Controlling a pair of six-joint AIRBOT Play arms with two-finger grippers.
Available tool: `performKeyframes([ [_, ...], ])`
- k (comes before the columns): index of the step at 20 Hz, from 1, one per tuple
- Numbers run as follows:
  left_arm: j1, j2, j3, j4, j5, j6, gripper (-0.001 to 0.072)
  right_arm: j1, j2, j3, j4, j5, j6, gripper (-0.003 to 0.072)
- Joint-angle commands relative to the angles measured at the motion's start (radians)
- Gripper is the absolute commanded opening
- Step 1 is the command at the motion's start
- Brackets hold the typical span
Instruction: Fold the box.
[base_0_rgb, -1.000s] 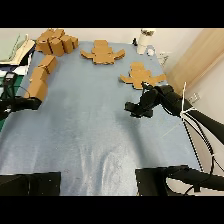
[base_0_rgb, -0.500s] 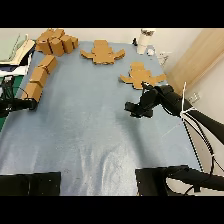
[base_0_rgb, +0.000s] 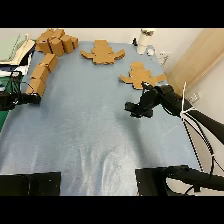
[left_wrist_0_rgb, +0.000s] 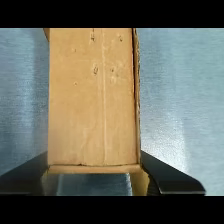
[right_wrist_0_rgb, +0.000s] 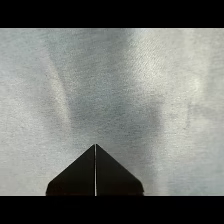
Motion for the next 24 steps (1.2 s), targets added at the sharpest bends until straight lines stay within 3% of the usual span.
performKeyframes([
  [1, -0.003, -0.008, 0.007, 0.000, 0.005, -0.001, 0.0675, 0.000, -0.001, 0.001, 0.000, 0.000, 0.000, 0.0003],
  [5, 0.031, 0.017, 0.008, 0.050, -0.092, -0.100, 0.0698, 0.000, -0.001, 0.001, 0.000, 0.000, 0.000, 0.0004],
  [10, 0.113, 0.132, 0.008, 0.285, -0.319, -0.263, 0.0698, 0.000, -0.001, 0.001, 0.000, 0.000, 0.000, 0.0003],
  [13, 0.122, 0.230, 0.008, 0.290, -0.427, -0.262, 0.0698, 0.000, 0.000, 0.001, 0.000, 0.000, 0.000, 0.0003],
  [15, 0.095, 0.301, 0.008, 0.244, -0.550, -0.262, 0.0695, 0.000, -0.001, 0.001, 0.000, 0.001, 0.000, 0.0004],
  [16, 0.070, 0.328, 0.008, 0.205, -0.607, -0.262, 0.0556, 0.000, -0.001, 0.001, 0.000, 0.001, 0.000, 0.0003],
  [17, 0.033, 0.351, 0.010, 0.168, -0.651, -0.259, 0.0261, 0.000, 0.000, 0.001, 0.000, 0.000, 0.000, 0.0004],
  [18, -0.023, 0.369, 0.020, 0.159, -0.672, -0.261, 0.0086, 0.000, -0.001, 0.001, 0.000, 0.000, 0.000, 0.0003],
  [19, -0.086, 0.377, 0.036, 0.159, -0.672, -0.295, 0.0012, 0.000, -0.001, 0.001, 0.000, 0.000, 0.000, 0.0003],
  [24, -0.439, 0.323, 0.196, 0.228, -0.650, -0.529, 0.0013, 0.000, -0.001, 0.001, 0.000, 0.000, 0.000, 0.0003],
])
